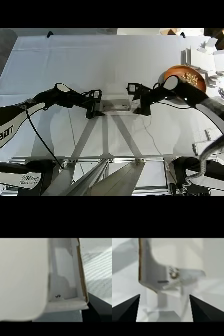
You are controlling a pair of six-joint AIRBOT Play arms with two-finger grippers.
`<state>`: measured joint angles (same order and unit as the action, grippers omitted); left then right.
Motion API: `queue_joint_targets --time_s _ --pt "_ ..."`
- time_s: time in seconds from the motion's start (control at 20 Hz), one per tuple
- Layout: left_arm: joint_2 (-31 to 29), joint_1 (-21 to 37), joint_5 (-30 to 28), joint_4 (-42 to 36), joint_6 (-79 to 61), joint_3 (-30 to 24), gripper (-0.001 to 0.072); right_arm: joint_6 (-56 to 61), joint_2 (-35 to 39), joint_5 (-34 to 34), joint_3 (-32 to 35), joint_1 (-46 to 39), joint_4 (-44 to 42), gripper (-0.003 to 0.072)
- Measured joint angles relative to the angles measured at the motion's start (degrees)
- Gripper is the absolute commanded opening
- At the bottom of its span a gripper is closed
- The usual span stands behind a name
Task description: Fold the box and place the chain.
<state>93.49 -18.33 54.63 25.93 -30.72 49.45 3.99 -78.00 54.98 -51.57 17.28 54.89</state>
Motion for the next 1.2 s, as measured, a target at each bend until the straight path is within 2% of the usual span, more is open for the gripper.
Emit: queue_joint_targets --time_s 0.05,0.1,0.15,0.2,0.45,0.65,0.75,1.05,1.2 --pt "0.0 0.0 0.0 0.0 0.0 0.0 0.0210 1.3 1.8 0.3 0.0 0.0 0.9 0.0397" --pt "0.0 0.0 0.0 0.0 0.0 0.0 0.0210 2.6 3.7 0.9 0.0 0.0 1.4 0.0213" --pt "0.0 0.0 0.0 0.0 0.0 0.0 0.0210 3.6 5.6 1.8 0.0 0.0 1.6 0.0082" --pt "0.0 0.0 0.0 0.0 0.0 0.0 0.0210 4.2 7.1 2.5 0.0 0.0 1.3 0.0017" --pt "0.0 0.0 0.0 0.0 -0.1 0.0 0.0210 6.0 11.0 5.8 0.0 0.5 -5.5 0.0008" --pt "0.0 0.0 0.0 0.0 -0.1 0.0 0.0210 6.6 9.6 2.8 0.0 2.5 -10.1 0.0007" --pt "0.0 0.0 0.0 0.0 -0.1 0.0 0.0210 8.1 7.7 -1.0 0.0 3.5 -11.5 0.0006" --pt "0.0 0.0 0.0 0.0 0.0 0.0 0.0210 13.9 1.8 -18.7 0.0 4.6 -14.4 0.0007" --pt "0.0 0.0 0.0 0.0 0.0 0.0 0.0210 14.7 -0.5 -23.5 0.0 4.7 -14.6 0.0007"
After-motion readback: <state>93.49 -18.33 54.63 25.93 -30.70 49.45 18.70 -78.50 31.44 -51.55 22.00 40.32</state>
